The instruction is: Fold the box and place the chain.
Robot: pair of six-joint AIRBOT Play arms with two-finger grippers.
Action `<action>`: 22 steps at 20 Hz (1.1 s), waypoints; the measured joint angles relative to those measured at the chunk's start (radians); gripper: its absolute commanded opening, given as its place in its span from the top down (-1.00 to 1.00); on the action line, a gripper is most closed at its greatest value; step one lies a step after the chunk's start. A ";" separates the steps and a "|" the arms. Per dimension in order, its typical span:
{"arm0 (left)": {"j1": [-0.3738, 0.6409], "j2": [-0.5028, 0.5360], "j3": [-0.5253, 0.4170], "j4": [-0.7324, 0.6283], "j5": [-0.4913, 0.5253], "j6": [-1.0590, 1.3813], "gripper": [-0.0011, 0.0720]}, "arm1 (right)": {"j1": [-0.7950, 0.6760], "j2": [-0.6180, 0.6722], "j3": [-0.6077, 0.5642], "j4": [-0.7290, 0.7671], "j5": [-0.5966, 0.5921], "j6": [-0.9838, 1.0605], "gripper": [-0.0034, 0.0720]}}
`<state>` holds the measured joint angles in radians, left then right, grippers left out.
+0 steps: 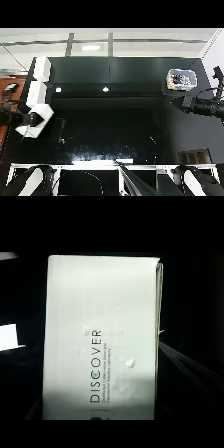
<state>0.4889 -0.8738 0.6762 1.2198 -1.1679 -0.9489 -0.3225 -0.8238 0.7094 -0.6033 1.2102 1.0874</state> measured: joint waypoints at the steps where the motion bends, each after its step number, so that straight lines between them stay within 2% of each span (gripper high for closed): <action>1: 0.041 -0.002 -0.001 0.008 0.021 0.024 -0.03 | 0.000 0.000 0.000 0.000 0.000 -0.004 0.78; 4: 0.107 -0.023 -0.001 0.011 0.108 0.116 -0.04 | 0.000 0.000 0.000 0.000 -0.002 -0.009 0.78; 8: 0.135 -0.091 -0.001 -0.050 0.208 0.217 -0.04 | 0.000 0.000 0.000 0.000 -0.003 -0.010 0.78; 12: 0.110 -0.177 -0.001 -0.090 0.283 0.272 -0.04 | 0.000 0.000 0.000 0.000 -0.008 -0.011 0.78; 17: 0.056 -0.236 -0.001 -0.100 0.408 0.292 -0.04 | 0.000 0.000 0.000 0.000 -0.010 -0.010 0.78; 22: 0.040 -0.265 -0.001 -0.103 0.453 0.294 -0.04 | 0.000 0.000 0.000 0.000 -0.012 -0.009 0.78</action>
